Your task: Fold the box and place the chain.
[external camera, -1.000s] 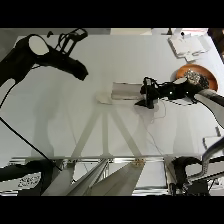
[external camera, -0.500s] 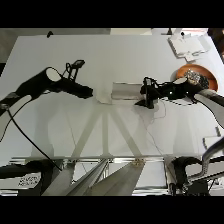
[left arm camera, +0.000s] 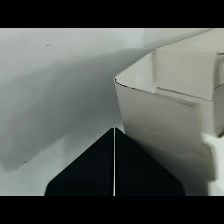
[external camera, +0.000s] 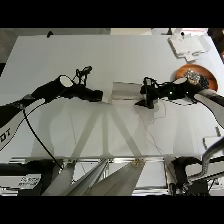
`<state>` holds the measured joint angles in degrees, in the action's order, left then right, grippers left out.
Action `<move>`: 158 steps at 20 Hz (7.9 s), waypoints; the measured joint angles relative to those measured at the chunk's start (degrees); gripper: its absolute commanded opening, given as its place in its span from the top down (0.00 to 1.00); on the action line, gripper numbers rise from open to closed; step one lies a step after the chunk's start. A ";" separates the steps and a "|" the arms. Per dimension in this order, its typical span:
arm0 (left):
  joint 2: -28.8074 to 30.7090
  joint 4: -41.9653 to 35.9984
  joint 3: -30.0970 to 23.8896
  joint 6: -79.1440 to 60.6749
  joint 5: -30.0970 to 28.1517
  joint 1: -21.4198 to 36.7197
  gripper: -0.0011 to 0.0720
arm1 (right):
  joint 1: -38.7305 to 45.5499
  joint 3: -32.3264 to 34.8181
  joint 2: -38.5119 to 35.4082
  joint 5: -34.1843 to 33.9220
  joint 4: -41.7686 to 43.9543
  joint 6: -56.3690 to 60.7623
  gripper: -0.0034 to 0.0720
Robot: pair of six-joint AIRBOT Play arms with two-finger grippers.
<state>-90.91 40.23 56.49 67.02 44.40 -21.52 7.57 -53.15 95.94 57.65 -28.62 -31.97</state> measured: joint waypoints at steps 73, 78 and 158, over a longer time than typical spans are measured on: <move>-3.43 35.65 15.63 33.75 0.83 -15.78 0.55 | -0.02 0.00 0.00 0.00 0.00 -0.02 0.41; -5.44 42.64 18.43 42.73 4.76 -17.88 0.55 | -0.02 0.00 0.00 0.00 -0.02 0.00 0.41; -18.73 -5.09 23.89 -83.17 21.03 -1.33 0.04 | -0.02 0.00 0.00 0.00 -0.02 -0.02 0.41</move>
<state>-109.65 35.14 80.38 -16.14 65.43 -22.85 7.55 -53.15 95.94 57.65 -28.64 -31.99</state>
